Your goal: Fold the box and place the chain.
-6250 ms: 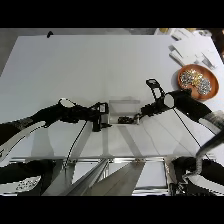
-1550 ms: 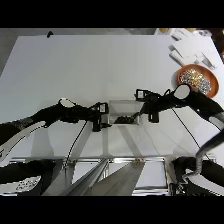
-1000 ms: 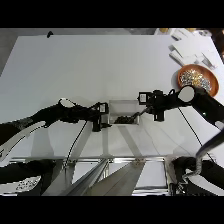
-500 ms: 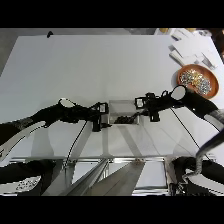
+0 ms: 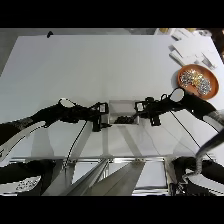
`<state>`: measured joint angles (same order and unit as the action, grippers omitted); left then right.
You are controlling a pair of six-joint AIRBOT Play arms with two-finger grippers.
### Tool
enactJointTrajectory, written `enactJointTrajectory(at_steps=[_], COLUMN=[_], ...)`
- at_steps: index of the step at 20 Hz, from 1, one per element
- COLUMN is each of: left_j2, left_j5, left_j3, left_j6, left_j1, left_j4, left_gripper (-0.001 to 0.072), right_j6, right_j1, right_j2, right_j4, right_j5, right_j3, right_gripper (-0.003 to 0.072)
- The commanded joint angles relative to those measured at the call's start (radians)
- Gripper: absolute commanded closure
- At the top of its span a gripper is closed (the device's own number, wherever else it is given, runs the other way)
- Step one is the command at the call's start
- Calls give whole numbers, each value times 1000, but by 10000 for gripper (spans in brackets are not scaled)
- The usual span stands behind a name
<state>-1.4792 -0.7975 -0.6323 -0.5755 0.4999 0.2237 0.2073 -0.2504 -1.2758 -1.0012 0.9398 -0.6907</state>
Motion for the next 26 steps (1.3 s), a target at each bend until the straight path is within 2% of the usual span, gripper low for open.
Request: enactJointTrajectory(at_steps=[1, 3, 8, 10, 13, 15, 19, 22, 26], left_j2=[-1, -1, -1, -1, -1, -1, -1, -1, -1], left_j5=[0, 0, 0, 0, 0, 0, 0, 0, 0], left_j3=[0, 0, 0, 0, 0, 0, 0, 0, 0], left_j6=[0, 0, 0, 0, 0, 0, 0, 0, 0], left_j1=[0, 0, 0, 0, 0, 0, 0, 0, 0], left_j4=[0, 0, 0, 0, 0, 0, 0, 0, 0], left_gripper=[560, 560, 560, 560, 560, 560, 560, 560, 560], right_j6=[-108, -214, -758, -823, -844, -890, -975, -1035, -1230], right_j1=[0, 20, -8, -74, -198, -285, -420, -434, -433], right_j2=[62, 134, 367, 443, 505, 502, 467, 389, 288], right_j4=[-134, -153, -113, -49, 103, 175, 166, 114, -93], right_j5=[-8, -10, 64, 73, 9, -92, -278, -286, -287], right_j3=[6, 6, 6, 6, 6, 6, 6, 6, 6], right_gripper=[670, 670, 670, 670, 669, 669, 669, 669, 663])
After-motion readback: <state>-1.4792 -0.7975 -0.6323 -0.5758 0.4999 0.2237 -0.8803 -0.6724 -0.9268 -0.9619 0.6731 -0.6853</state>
